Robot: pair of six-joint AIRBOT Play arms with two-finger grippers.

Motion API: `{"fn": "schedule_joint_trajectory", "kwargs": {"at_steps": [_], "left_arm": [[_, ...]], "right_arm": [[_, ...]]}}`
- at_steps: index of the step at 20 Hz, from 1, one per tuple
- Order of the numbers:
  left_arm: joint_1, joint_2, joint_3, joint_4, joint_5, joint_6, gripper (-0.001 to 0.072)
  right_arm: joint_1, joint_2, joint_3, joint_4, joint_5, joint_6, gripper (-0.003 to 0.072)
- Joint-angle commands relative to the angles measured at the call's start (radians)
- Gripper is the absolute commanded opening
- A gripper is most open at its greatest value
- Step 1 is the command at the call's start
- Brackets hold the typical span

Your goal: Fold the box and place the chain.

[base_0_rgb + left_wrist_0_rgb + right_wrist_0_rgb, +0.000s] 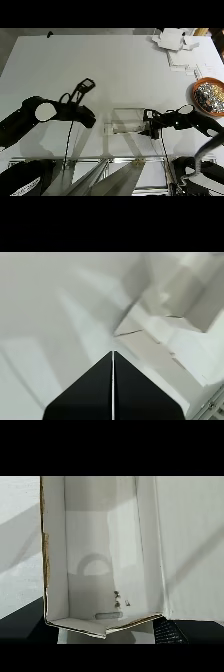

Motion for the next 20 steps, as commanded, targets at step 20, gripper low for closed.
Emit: {"fn": "schedule_joint_trajectory", "kwargs": {"at_steps": [20], "left_arm": [[0.054,-0.229,-0.215,-0.470,0.155,-0.064,0.0005]], "right_arm": [[0.000,0.000,0.000,-0.001,0.001,-0.001,0.0466]]}}
